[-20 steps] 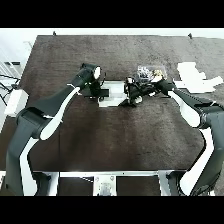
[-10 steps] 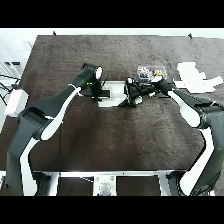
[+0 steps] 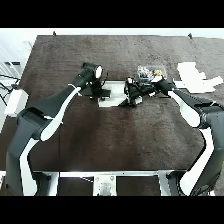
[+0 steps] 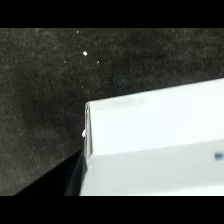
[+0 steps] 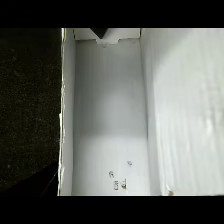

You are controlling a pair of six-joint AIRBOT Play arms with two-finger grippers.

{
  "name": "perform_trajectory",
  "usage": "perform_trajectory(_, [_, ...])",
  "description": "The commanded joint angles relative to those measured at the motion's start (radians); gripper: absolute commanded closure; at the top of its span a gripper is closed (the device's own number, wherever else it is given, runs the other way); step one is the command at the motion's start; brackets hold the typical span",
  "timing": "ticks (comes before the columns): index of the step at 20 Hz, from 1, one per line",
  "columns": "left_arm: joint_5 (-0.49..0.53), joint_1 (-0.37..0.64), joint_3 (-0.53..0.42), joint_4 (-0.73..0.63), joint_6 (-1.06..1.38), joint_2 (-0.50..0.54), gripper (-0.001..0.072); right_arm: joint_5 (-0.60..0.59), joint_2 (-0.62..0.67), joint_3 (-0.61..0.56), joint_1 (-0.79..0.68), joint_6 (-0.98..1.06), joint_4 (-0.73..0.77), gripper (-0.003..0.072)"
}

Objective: Fold the box and place the chain.

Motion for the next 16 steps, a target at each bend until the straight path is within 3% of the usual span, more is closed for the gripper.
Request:
perform_trajectory(1, [-0.056, 0.004, 0.032, 0.001, 0.057, 0.008, 0.0278, 0.000, 0.000, 0.000, 0.000, 0.002, 0.001, 0.0211])
perform_trajectory(4, [-0.104, 0.004, 0.068, 0.019, 0.085, 0.021, 0.0273, 0.000, 0.000, 0.000, 0.000, 0.002, 0.002, 0.0211])
perform_trajectory(9, [-0.093, 0.031, 0.067, 0.055, 0.194, 0.136, 0.0273, 0.000, 0.000, 0.000, 0.000, 0.002, 0.002, 0.0211])
perform_trajectory(12, [-0.024, 0.043, 0.067, 0.036, 0.381, 0.227, 0.0273, 0.000, 0.000, 0.000, 0.000, 0.002, 0.002, 0.0211])
perform_trajectory(16, [-0.028, 0.043, 0.067, -0.011, 0.669, 0.294, 0.0272, 0.000, 0.000, 0.000, 0.000, 0.002, 0.002, 0.0211])
